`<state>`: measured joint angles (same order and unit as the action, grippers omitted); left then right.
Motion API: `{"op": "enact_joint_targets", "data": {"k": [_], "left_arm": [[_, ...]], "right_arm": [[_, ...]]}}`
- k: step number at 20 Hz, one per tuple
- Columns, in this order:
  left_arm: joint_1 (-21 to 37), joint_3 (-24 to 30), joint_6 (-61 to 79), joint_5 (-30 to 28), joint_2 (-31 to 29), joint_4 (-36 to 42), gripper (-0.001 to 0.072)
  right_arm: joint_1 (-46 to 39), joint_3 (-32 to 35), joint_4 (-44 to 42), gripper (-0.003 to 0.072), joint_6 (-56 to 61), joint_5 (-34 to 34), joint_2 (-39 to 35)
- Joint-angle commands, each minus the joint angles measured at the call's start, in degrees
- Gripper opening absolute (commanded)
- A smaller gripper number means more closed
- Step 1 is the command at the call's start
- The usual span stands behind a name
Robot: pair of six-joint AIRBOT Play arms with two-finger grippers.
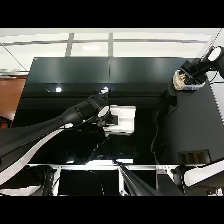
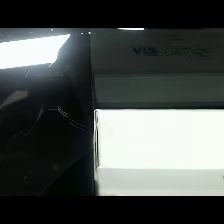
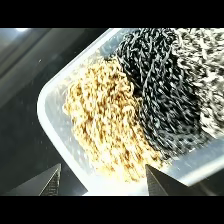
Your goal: Fold the box and place the chain.
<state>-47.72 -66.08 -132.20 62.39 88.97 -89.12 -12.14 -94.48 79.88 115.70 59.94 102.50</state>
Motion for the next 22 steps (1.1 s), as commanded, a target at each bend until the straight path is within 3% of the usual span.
{"op": "enact_joint_targets", "data": {"k": [1, 13, 14, 15, 16, 18, 19, 22], "left_arm": [[0.02, -0.02, 0.0, 1.31, 0.04, 0.0, 0.0026], [0.02, -0.02, 0.0, 0.79, 0.04, 0.02, 0.0027], [0.02, -0.02, 0.0, 0.81, 0.04, 0.02, 0.0027], [0.02, -0.02, 0.0, 0.81, 0.04, 0.0, 0.0027], [0.02, -0.02, 0.0, 0.83, 0.04, 0.0, 0.0027], [0.02, -0.02, 0.0, 0.79, 0.04, 0.02, 0.0028], [0.02, -0.02, 0.0, 0.81, 0.04, 0.02, 0.0027], [0.02, -0.02, 0.0, 0.87, 0.04, 0.02, 0.0027]], "right_arm": [[-0.72, -3.43, -0.17, 0.0589, 5.46, 0.15, 3.74], [0.17, -3.43, -1.9, 0.0549, 6.67, -4.2, 7.5], [0.15, -3.43, -1.84, 0.0445, 6.62, -3.93, 7.54], [0.11, -3.43, -1.99, 0.0404, 6.56, -3.56, 7.54], [0.02, -3.45, -2.86, 0.024, 4.31, -2.89, 7.52], [0.02, -3.45, -3.43, 0.0139, 1.14, -0.33, 7.52], [-0.09, -3.48, -3.91, 0.0014, -0.94, 1.07, 7.26], [-0.13, -3.48, -3.52, 0.0012, -8.68, 2.62, 3.54]]}}
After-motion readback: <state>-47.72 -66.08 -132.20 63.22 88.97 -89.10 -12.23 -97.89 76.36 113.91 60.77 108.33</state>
